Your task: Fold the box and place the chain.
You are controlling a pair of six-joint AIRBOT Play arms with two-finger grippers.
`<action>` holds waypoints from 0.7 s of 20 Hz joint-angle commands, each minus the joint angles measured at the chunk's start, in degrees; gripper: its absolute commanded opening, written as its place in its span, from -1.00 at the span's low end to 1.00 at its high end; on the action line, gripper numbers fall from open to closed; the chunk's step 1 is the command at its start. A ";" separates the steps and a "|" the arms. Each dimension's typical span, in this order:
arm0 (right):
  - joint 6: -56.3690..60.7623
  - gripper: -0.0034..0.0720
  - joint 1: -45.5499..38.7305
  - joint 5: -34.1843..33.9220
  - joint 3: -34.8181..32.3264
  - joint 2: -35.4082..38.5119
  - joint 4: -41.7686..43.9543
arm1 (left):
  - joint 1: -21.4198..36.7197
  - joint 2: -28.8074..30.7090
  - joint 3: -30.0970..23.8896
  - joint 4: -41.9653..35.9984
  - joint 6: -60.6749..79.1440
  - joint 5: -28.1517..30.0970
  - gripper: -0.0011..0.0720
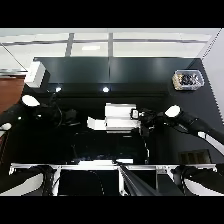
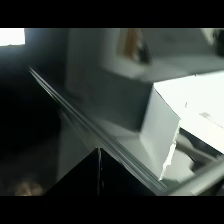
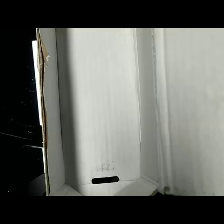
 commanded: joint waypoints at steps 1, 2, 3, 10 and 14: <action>0.02 0.35 0.04 0.02 -0.02 -0.02 0.04 | -4.59 -4.76 -0.04 -6.54 0.66 2.27 -0.91; 0.02 0.35 0.04 0.02 -0.02 -0.02 0.02 | -5.81 -5.46 -0.04 -7.37 0.63 4.26 -0.91; 0.02 0.35 0.04 0.00 -0.02 -0.02 0.04 | -6.88 -6.03 -0.02 -7.85 0.63 5.35 -0.91; 0.02 0.35 0.04 -0.02 -0.02 -0.02 0.04 | -9.20 -8.70 0.66 -8.81 1.42 4.74 -0.91; 0.02 0.35 0.04 0.02 -0.02 -0.02 0.02 | -9.14 -8.70 1.77 -15.89 10.95 1.16 -0.91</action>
